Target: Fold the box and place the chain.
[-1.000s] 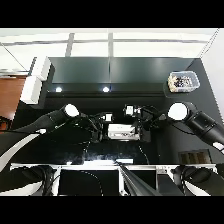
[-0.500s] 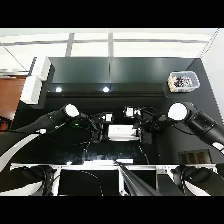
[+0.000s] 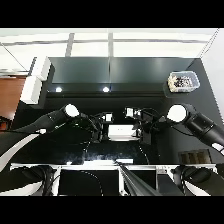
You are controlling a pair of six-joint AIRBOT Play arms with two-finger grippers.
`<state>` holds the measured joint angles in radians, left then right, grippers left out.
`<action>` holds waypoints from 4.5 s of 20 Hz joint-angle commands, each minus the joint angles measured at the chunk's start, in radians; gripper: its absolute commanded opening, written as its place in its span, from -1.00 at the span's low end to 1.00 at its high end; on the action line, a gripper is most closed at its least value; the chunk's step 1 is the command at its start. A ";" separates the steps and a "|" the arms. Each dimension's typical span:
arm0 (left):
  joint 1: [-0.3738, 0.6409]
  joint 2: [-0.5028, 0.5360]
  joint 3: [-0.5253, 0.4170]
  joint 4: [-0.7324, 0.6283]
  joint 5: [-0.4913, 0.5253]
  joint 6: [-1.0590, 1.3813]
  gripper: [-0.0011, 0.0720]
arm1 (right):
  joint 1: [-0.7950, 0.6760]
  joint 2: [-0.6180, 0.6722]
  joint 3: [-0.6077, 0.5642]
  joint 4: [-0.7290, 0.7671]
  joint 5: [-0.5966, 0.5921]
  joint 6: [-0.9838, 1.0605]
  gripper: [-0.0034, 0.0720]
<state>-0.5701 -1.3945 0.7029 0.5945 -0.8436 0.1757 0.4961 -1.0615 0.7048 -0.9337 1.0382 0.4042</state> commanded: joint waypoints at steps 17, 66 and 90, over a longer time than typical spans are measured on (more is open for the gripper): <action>0.000 0.000 0.000 0.000 0.003 0.000 0.40 | -0.205 0.002 -0.135 0.582 0.060 0.527 -0.90; -0.216 -0.020 0.249 0.100 0.085 -0.528 0.97 | -0.780 0.174 0.027 0.330 0.346 0.576 -0.89; -0.251 -0.034 0.261 0.152 0.059 -0.528 0.97 | -0.780 0.174 0.017 0.331 0.338 0.534 -0.89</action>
<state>-0.8154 -1.4269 0.9634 0.7399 -0.7872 -0.3519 -0.2840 -0.8879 0.7219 -0.6029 1.3754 0.9386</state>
